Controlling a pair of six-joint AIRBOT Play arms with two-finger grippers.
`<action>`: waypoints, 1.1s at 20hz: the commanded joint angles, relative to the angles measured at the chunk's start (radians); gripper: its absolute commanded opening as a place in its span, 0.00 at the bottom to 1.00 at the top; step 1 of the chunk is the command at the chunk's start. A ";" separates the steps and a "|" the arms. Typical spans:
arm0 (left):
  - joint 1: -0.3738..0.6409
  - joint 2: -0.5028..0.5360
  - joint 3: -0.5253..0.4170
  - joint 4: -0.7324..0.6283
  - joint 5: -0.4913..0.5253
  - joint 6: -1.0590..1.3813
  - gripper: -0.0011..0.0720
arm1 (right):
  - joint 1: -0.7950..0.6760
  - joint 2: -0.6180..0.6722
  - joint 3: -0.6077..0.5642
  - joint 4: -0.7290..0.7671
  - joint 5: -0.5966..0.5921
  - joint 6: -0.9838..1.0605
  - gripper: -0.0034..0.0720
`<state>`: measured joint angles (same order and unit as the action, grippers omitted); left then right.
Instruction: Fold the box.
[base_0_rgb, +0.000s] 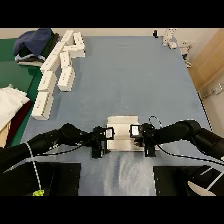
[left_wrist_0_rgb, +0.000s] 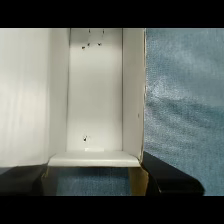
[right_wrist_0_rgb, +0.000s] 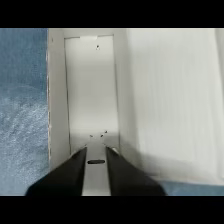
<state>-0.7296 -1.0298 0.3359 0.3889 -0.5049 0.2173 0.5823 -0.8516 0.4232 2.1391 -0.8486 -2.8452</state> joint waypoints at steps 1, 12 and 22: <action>0.000 0.000 0.001 0.000 0.000 0.000 0.67 | 0.005 -0.020 -0.001 0.017 0.011 -0.018 0.85; 0.000 0.000 0.001 0.000 0.000 0.000 0.67 | 0.005 0.039 0.003 -0.145 -0.037 0.254 0.43; 0.000 0.000 0.001 0.000 0.000 0.000 0.67 | -0.149 0.042 0.130 -0.516 -0.320 1.410 0.04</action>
<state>-0.7296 -1.0298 0.3359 0.3893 -0.5053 0.2176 0.5095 -0.8101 0.5255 1.6863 -1.1084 -1.7527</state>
